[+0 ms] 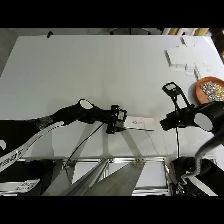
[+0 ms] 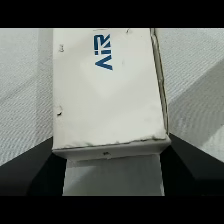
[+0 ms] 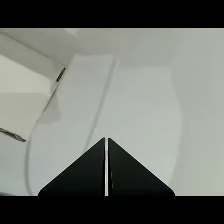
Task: Fold the box and place the chain.
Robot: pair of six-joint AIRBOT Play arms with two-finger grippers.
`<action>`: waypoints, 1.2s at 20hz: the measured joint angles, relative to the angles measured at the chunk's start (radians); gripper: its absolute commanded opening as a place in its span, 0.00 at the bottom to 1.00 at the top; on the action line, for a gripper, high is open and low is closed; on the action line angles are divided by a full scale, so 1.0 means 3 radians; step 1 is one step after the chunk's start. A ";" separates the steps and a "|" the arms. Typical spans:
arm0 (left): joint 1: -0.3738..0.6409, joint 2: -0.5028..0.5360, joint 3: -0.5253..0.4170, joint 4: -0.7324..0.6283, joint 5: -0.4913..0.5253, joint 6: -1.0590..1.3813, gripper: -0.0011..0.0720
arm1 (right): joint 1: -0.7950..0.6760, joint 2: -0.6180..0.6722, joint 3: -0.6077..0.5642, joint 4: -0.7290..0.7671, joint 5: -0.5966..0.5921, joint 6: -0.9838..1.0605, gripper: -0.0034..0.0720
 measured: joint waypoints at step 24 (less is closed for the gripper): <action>0.2246 0.1733 -0.0003 0.3213 -0.0484 -0.5327 0.14 | 0.0000 -0.0024 -0.0006 0.0146 0.0104 0.0393 0.07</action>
